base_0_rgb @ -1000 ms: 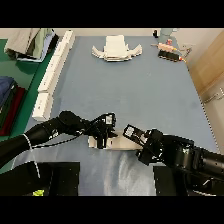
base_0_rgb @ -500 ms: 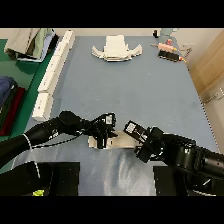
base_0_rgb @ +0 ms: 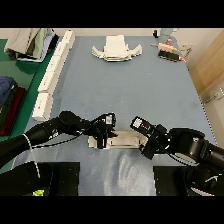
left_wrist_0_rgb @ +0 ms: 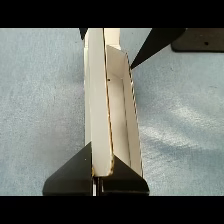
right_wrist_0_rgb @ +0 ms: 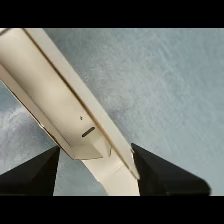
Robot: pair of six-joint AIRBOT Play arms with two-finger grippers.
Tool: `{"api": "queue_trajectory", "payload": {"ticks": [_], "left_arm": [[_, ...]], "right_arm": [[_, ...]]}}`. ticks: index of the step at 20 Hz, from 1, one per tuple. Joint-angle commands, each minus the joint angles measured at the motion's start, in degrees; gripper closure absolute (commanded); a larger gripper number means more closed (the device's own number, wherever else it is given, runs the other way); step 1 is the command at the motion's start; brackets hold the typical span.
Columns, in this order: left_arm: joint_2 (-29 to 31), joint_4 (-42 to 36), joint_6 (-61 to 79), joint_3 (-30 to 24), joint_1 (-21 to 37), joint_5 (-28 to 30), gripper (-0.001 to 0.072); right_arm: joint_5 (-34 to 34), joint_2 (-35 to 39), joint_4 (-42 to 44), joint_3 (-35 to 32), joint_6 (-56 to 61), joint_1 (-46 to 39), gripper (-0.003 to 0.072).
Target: Fold the box.
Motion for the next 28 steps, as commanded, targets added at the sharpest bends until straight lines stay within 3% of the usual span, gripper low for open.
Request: {"api": "queue_trajectory", "payload": {"ticks": [1,5,7,10,20,28], "left_arm": [[0.0,0.0,0.0,0.0,0.0,0.0,0.0694],[0.0,0.0,0.0,0.0,0.0,0.0,0.0694],[0.0,0.0,0.0,0.0,0.0,0.0,0.0694],[0.0,0.0,0.0,0.0,0.0,0.0,0.0693],[0.0,0.0,0.0,0.0,0.0,0.0,0.0694],[0.0,0.0,0.0,0.0,0.0,0.0,0.0694]], "right_arm": [[-3.8,0.6,15.0,-1.3,-24.1,-8.2,-0.0034],[-4.0,-1.8,33.6,-1.5,-51.8,-21.5,-0.0034],[-0.4,-5.1,43.1,-1.5,-65.2,-27.8,-0.0034],[3.7,-10.9,51.4,-1.5,-76.0,-33.1,-0.0034],[2.7,-11.8,50.6,-1.2,-72.3,-33.4,-0.0030],[5.7,-13.1,52.6,-2.0,-80.5,-33.4,-0.0019]]}}
